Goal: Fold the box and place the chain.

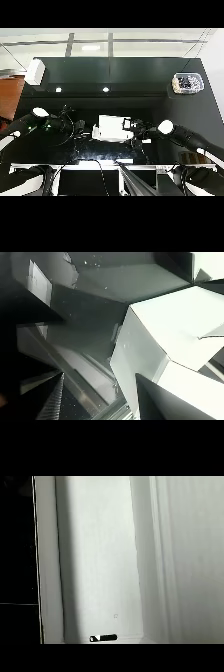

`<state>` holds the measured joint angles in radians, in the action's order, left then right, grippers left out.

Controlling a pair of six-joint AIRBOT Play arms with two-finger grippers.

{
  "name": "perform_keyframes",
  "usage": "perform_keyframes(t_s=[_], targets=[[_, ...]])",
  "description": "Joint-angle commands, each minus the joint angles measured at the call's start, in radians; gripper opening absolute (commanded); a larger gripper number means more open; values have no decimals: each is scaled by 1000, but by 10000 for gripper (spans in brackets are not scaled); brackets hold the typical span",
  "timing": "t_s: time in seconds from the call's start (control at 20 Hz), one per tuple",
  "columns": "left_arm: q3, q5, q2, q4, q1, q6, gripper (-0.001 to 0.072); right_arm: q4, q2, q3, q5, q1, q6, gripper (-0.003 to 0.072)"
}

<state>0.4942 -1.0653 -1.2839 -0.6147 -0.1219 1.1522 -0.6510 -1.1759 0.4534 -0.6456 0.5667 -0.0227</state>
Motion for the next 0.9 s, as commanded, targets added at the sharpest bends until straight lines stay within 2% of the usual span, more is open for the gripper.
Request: perform_keyframes(t_s=[0.0,0.3,0.5,0.6,0.65,0.7,0.85], targets=[[32,-65,4,10,-3,0,581,0,-1,0,0,1,0,356],[44,-77,113,60,-14,8,580,0,-1,0,0,1,0,356],[43,-58,129,75,-119,8,578,0,-1,0,3,1,0,356],[44,8,130,80,-191,56,574,0,-1,0,3,1,0,356],[44,45,130,80,-224,87,532,0,-1,0,3,1,0,356],[44,69,130,80,-249,124,460,0,-1,0,3,1,0,356],[44,121,134,72,-288,164,446,0,-1,0,3,1,0,356]])
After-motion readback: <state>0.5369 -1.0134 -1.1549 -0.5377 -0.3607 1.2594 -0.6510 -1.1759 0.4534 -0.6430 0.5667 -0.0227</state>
